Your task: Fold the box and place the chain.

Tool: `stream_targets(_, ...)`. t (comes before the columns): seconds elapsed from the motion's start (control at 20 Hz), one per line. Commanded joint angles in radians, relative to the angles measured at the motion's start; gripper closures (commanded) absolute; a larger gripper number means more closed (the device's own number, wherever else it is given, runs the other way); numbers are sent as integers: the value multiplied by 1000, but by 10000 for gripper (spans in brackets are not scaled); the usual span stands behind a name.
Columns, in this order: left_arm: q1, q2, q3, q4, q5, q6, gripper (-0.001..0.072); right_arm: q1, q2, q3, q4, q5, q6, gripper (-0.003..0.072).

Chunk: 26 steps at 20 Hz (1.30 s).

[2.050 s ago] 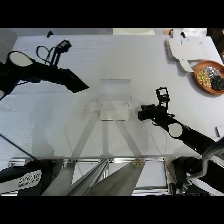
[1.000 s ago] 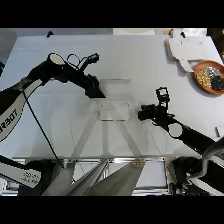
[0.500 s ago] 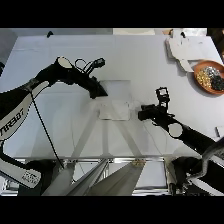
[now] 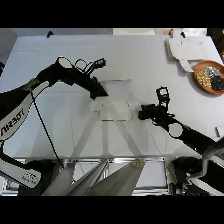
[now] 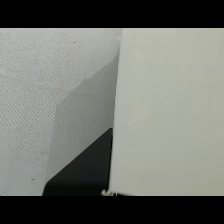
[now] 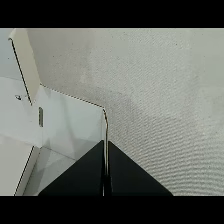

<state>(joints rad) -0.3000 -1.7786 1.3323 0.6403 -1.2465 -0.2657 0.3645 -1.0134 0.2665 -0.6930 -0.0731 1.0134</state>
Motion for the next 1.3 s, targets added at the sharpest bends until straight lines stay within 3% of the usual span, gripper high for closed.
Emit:
stream_targets(0.0,-1,1,1,0,1,0,695,1,-1,0,0,2,0,679)
stream_targets(0.8,-1,2,1,4,8,0,700,1,0,0,-2,44,27,673)
stream_targets(0.9,0,2,1,5,8,0,701,1,3,0,-2,53,30,535)
stream_targets(1.05,0,3,1,12,-6,-2,702,1,62,0,-2,80,38,396)
stream_targets(1.1,0,8,1,29,-11,-4,702,1,96,0,-2,82,37,363)
stream_targets(1.25,2,63,1,88,-15,-6,705,1,220,0,-7,52,33,364)
